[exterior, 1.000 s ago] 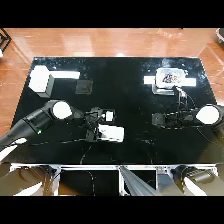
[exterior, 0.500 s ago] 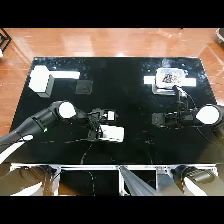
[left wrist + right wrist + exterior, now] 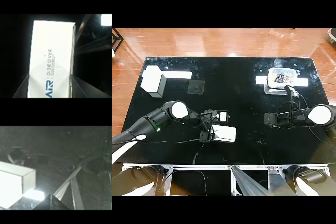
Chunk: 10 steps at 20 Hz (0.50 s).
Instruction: Fold the box and place the chain.
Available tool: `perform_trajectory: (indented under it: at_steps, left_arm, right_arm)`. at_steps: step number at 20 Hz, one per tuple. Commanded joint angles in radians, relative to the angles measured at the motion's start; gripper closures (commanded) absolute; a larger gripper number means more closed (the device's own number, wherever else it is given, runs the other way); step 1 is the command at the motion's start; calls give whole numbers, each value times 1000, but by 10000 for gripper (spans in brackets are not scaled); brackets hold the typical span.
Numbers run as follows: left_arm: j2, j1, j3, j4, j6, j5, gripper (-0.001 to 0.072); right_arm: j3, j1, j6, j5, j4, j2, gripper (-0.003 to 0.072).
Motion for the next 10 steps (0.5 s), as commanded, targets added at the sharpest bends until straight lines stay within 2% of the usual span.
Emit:
perform_trajectory:
  at_steps: [1, 10]
  left_arm:
    - [-1, 0, -1, 0, 0, 5, 89]
    - [-19, 0, -1, 5, 0, 26, 90]
  right_arm:
    - [-1, -1, 0, -1, 0, 0, 664]
    - [-1, -1, 0, -1, 0, 0, 664]
